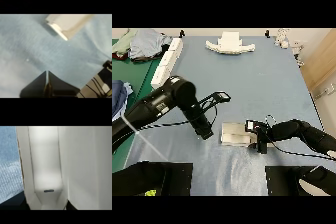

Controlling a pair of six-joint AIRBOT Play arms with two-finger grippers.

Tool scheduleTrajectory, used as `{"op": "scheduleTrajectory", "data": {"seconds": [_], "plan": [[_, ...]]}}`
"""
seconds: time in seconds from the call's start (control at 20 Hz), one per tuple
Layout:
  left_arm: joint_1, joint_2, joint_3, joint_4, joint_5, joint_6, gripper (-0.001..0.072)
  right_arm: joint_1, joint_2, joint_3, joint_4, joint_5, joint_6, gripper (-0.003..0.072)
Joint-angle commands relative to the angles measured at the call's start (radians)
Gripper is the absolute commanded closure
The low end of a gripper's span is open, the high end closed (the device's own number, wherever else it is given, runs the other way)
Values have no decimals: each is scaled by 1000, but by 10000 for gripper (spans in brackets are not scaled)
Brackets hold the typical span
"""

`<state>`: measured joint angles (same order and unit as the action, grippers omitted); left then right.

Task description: Fold the box.

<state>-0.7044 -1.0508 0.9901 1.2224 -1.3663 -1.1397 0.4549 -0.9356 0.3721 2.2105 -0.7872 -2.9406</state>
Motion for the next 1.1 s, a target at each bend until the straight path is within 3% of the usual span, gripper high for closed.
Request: {"op": "scheduleTrajectory", "data": {"seconds": [0.0, 0.15, 0.3, 0.5, 0.75, 1.05], "plan": [[137, 86, -184, -250, 260, 571, 31, 0, 0, 0, 0, 0, 0, 224], [178, 71, -310, -302, 418, 865, 30, 0, 0, 0, 0, 1, 0, 224], [184, 70, -434, -463, 568, 1148, 10, 0, 0, 1, 0, 0, 0, 224], [166, 69, -530, -697, 605, 1343, 12, 0, 0, 0, 0, 0, 0, 224], [137, 30, -555, -712, 703, 1346, 11, 0, 0, 0, 0, 0, 0, 224], [136, -34, -526, -733, 704, 1395, 11, 0, 0, 0, 0, 0, 0, 224]]}}
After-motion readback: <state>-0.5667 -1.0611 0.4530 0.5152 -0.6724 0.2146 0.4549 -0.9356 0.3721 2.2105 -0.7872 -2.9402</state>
